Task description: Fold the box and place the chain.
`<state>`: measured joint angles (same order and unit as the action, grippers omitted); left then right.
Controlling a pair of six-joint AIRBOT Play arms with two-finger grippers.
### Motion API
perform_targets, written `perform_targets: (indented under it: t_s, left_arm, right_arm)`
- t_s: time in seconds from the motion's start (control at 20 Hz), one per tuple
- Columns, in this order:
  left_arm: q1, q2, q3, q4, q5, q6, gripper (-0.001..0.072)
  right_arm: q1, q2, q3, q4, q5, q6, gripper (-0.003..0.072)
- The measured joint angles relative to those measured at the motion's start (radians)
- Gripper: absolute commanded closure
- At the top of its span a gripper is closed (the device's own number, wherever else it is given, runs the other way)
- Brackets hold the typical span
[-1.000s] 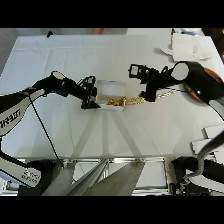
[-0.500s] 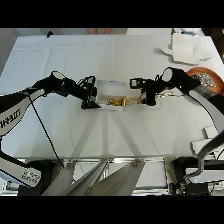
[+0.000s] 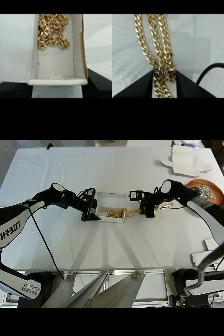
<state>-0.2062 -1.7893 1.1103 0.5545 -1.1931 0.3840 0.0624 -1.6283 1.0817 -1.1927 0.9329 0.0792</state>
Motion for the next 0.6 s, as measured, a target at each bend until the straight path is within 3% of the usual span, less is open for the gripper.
perform_targets:
  t_s: [0.25, 0.45, 0.6]
  left_arm:
    - [0.0, 0.0, 0.0, 0.0, 0.0, 0.0, 0.0389]
    - [0.0, 0.0, 0.0, 0.0, 0.0, 0.0, 0.0389]
    - [0.0, 0.0, 0.0, 0.0, 0.0, 0.0, 0.0389]
  right_arm:
    - [0.006, 0.002, -0.001, -0.006, 0.029, 0.011, 0.0676]
    - [0.032, 0.046, -0.005, -0.015, 0.103, 0.115, 0.0677]
    - [0.058, 0.111, -0.003, 0.019, 0.095, 0.215, 0.0677]
